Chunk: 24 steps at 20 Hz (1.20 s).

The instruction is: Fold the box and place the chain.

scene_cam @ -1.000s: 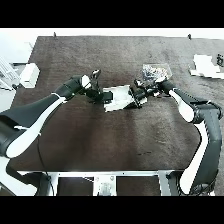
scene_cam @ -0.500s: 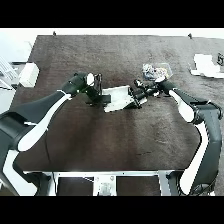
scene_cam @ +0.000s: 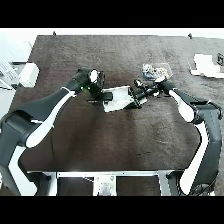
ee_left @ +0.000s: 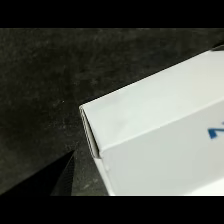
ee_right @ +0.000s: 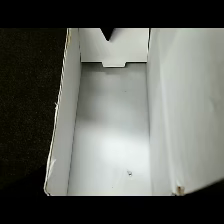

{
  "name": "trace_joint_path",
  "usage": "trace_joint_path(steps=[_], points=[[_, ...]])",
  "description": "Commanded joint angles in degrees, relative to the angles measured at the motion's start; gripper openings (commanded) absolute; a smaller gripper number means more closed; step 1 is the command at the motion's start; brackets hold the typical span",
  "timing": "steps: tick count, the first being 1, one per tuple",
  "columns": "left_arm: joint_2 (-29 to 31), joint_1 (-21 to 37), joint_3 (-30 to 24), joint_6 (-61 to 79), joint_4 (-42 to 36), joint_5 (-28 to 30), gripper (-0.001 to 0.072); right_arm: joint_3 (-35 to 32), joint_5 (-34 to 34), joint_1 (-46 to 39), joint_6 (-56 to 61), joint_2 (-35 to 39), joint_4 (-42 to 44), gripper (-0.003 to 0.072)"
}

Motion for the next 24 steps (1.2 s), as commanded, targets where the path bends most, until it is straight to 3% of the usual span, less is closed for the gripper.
trace_joint_path(steps=[1,13,14,15,16,22,24], points=[[-2.6,-0.1,4.8,-6.9,0.8,-5.4,0.0429,0.1,0.0,0.0,0.0,0.0,0.0,0.0289],[-4.1,-0.1,6.6,-20.4,0.9,-7.5,0.0417,0.1,0.0,0.0,0.0,0.0,0.0,0.0289],[-4.3,-0.1,6.6,-21.3,1.3,-7.5,0.0383,0.1,0.0,0.0,0.0,0.0,0.0,0.0289],[-4.4,-0.1,6.6,-21.5,1.9,-6.9,0.0157,0.1,0.0,0.0,0.0,0.0,0.0,0.0288],[-4.4,-0.1,6.6,-21.6,2.6,-6.2,0.0057,0.1,0.0,0.0,0.0,0.0,0.0,0.0289],[-5.5,-0.7,7.8,-22.6,3.0,-6.6,0.006,0.1,0.0,0.0,0.0,0.0,0.0,0.0289],[-6.7,-1.0,9.1,-22.1,3.0,-7.3,0.0022,0.0,0.0,0.0,0.0,0.0,0.0,0.0289]])
